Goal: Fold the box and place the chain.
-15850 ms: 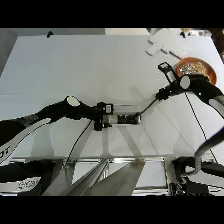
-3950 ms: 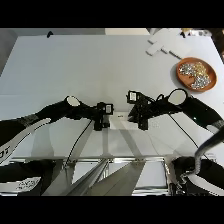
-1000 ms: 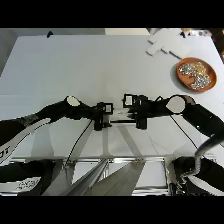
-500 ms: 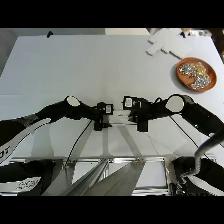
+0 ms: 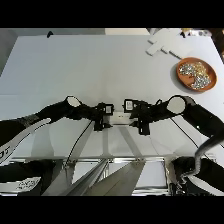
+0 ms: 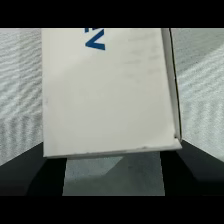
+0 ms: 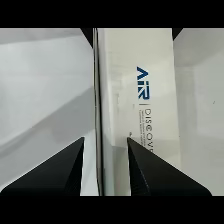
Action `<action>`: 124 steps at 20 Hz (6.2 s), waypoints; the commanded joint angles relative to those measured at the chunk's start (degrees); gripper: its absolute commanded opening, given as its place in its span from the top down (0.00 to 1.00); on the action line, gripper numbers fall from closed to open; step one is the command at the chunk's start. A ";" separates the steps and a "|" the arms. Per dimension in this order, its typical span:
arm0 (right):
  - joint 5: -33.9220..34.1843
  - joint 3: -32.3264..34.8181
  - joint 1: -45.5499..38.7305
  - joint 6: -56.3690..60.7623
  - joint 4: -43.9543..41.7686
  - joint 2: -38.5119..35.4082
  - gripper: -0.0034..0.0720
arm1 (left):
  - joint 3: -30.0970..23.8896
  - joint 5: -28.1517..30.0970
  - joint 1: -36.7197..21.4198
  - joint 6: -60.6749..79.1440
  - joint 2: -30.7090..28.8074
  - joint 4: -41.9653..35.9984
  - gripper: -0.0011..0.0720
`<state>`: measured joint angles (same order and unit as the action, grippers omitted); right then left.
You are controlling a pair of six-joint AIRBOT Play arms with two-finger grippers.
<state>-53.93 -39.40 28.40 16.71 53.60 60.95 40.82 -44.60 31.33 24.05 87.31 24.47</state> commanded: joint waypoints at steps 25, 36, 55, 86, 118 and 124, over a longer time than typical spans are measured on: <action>1.16 7.26 -7.17 -12.04 -29.55 3.96 0.94 | 0.02 0.20 -0.04 0.07 -0.04 0.00 0.97; 1.27 7.28 -7.15 -10.21 -26.64 6.05 0.94 | 0.02 0.20 -0.04 0.07 -0.04 0.00 0.97; 6.58 7.52 -7.15 -5.27 -17.90 7.37 0.94 | 0.02 0.20 -0.04 0.07 -0.04 0.00 0.97; -35.04 6.84 -32.46 60.41 35.06 -19.69 0.93 | 0.02 0.20 -0.04 0.07 -0.04 0.00 0.97; -35.06 6.84 -32.46 60.41 35.06 -19.69 0.93 | 0.02 0.17 -0.04 0.07 -0.04 0.00 0.97; -35.04 6.84 -32.46 60.41 35.08 -19.69 0.93 | 0.02 0.22 -0.04 0.13 -0.04 -0.39 0.97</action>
<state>-88.97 -32.56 -4.01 77.12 88.68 41.23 40.82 -44.40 31.31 24.23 87.31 24.27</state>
